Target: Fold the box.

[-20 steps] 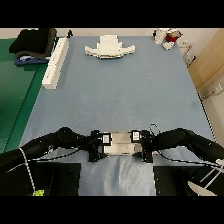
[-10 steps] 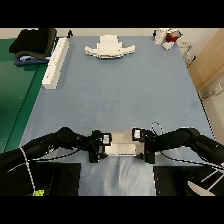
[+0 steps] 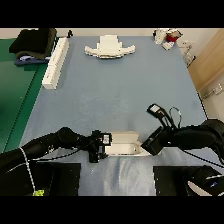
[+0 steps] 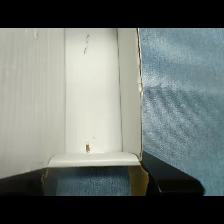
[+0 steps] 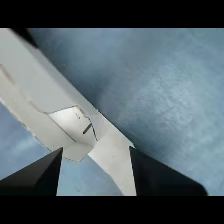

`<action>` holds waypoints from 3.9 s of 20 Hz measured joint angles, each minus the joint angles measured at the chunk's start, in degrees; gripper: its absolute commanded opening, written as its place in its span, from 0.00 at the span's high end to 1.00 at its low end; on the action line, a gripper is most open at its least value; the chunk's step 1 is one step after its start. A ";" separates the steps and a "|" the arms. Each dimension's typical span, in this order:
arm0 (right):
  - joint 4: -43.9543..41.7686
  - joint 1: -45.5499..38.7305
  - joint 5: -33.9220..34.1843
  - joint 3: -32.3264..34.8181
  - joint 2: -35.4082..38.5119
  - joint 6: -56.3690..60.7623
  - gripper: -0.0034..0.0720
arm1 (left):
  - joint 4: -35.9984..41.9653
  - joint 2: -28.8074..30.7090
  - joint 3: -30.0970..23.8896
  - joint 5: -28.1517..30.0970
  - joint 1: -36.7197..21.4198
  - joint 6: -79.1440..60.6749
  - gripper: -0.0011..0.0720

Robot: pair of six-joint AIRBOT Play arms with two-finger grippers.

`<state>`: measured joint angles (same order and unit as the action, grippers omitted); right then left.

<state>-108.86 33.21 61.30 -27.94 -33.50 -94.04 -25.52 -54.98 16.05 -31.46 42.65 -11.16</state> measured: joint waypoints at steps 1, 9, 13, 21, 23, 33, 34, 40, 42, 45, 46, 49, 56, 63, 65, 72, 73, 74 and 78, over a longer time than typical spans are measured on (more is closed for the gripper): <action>-0.48 -0.02 -0.31 -0.15 -0.35 6.40 0.30 | 0.00 0.00 0.02 0.00 0.00 0.02 0.26; -19.04 8.33 -15.58 -0.04 -11.32 22.43 0.74 | 0.00 0.00 0.02 0.00 0.00 0.02 0.26; -19.17 7.98 -22.38 -1.79 -15.28 23.61 0.73 | 0.02 0.00 0.02 -0.02 0.00 0.04 0.26; -14.67 4.04 -25.16 -2.58 -23.56 23.89 0.74 | 0.04 -0.02 0.02 -0.02 0.00 0.20 0.26; -14.43 3.91 -25.29 -2.58 -25.57 23.34 0.74 | 0.07 -0.04 0.00 -0.02 -0.02 0.17 0.26; -13.40 3.56 -24.28 -2.73 -25.59 19.10 0.74 | 0.00 -0.07 0.00 -0.04 0.00 -0.04 0.26; -13.18 3.52 -23.80 -2.82 -24.46 18.51 0.74 | 0.00 -0.07 0.00 -0.11 0.00 -0.04 0.26; -10.16 3.52 -14.80 -3.30 -12.46 12.02 0.74 | -0.02 -0.07 0.00 -0.09 0.00 -0.02 0.26; -8.00 3.80 -8.20 -3.32 -8.63 5.84 0.54 | -0.02 -0.07 0.00 -0.07 0.00 -0.02 0.26; -4.66 5.42 2.89 -2.73 -5.46 -6.88 0.14 | 0.00 -0.07 0.00 -0.07 0.00 0.00 0.26; -3.17 5.92 5.18 -2.32 -4.96 -10.58 0.07 | 0.00 -0.07 0.00 -0.04 0.00 0.00 0.26; 1.92 6.97 6.99 -0.74 -4.17 -20.59 0.06 | 0.00 -0.04 0.00 -0.04 0.00 0.00 0.26; 5.64 8.22 -0.96 1.66 -8.00 -36.89 0.09 | 0.00 -0.07 0.00 -0.02 0.00 0.02 0.26; 3.96 10.21 -4.42 1.97 -10.43 -41.05 0.67 | 0.00 -0.04 0.00 -0.02 0.00 0.02 0.26; 2.27 10.32 -4.87 1.97 -10.56 -41.51 0.75 | 0.00 -0.04 0.00 0.00 0.00 0.02 0.26; -0.87 10.43 -9.01 1.99 -10.97 -44.81 0.71 | 0.02 -0.04 0.00 -0.02 0.00 0.07 0.26; -1.29 10.43 -9.51 1.99 -11.04 -45.20 0.55 | 0.02 -0.04 0.00 -0.02 0.00 0.07 0.26; -1.70 10.43 -9.94 2.01 -11.08 -45.57 0.43 | 0.02 -0.04 0.00 -0.02 0.00 0.09 0.26; -3.13 10.45 -10.71 2.08 -11.50 -47.01 0.24 | 0.02 -0.04 0.00 -0.02 0.00 0.11 0.26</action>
<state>-111.98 43.66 50.59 -25.87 -44.99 -141.05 -25.50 -55.02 16.05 -31.48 42.65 -11.05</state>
